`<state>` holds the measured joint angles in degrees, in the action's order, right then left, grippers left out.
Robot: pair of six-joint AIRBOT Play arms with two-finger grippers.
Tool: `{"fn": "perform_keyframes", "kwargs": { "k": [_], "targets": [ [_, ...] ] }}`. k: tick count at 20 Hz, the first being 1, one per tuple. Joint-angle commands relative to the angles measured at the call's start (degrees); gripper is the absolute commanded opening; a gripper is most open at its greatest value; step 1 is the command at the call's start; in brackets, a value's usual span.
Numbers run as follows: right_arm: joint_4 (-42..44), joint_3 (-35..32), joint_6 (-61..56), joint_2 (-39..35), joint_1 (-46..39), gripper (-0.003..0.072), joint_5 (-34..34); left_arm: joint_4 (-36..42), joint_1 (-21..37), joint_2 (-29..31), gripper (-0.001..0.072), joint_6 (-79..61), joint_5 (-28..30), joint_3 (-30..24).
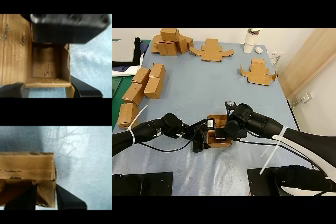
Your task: Fold the box.
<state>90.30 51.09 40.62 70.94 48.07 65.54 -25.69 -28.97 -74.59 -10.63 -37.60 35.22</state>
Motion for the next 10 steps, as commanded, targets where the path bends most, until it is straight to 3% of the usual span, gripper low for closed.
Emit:
{"fn": "perform_keyframes", "kwargs": {
  "k": [1,4,7,8,10],
  "targets": [
    [0.2,0.7,-2.8,2.5,0.3,0.036,3.2,0.0,0.0,0.0,0.0521,0.0,0.0,0.0],
    [0.0,0.7,-3.9,2.9,0.3,0.0318,4.4,0.0,0.0,0.0,0.0522,0.0,0.0,0.0],
    [-0.5,0.7,-4.0,2.9,0.3,0.0056,4.5,0.0,0.0,0.0,0.0522,0.1,0.0,0.0],
    [-0.5,0.7,-4.0,2.9,0.3,0.0005,4.5,0.0,0.0,0.0,0.0521,0.0,0.0,0.0],
    [-0.5,0.7,-4.0,2.9,0.3,0.0003,4.5,0.0,0.0,0.0,0.0521,0.1,0.0,0.0]
  ]
}}
